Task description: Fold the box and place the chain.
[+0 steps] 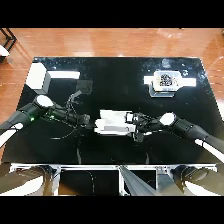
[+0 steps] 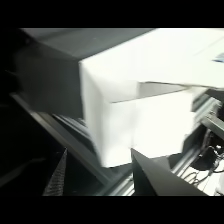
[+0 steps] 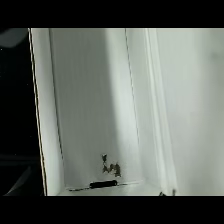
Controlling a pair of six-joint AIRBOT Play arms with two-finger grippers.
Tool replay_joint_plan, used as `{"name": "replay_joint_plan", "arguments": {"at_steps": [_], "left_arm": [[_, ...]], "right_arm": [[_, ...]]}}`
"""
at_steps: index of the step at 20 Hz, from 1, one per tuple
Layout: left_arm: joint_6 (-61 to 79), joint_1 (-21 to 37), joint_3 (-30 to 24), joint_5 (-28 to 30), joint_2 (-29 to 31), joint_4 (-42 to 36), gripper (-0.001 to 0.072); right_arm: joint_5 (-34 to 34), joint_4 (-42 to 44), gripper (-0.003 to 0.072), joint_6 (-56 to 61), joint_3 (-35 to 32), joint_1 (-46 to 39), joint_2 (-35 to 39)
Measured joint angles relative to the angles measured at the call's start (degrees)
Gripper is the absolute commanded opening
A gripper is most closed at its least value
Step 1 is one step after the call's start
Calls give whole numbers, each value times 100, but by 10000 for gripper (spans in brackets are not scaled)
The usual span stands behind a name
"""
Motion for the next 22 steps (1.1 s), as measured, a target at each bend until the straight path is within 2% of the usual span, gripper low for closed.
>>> {"name": "replay_joint_plan", "arguments": {"at_steps": [4,5,11,16,22], "left_arm": [[-107,-142,17,7,0,-114,542],[-131,-162,20,11,0,-129,641],[-393,-240,20,111,0,-131,641],[-684,-619,81,428,0,-96,623],[-1464,-1049,472,570,0,610,621]], "right_arm": [[0,0,235,0,0,0,0],[2,0,235,0,0,0,0],[2,0,235,2,0,0,0],[0,0,235,0,0,0,0],[0,0,235,0,0,0,0]]}}
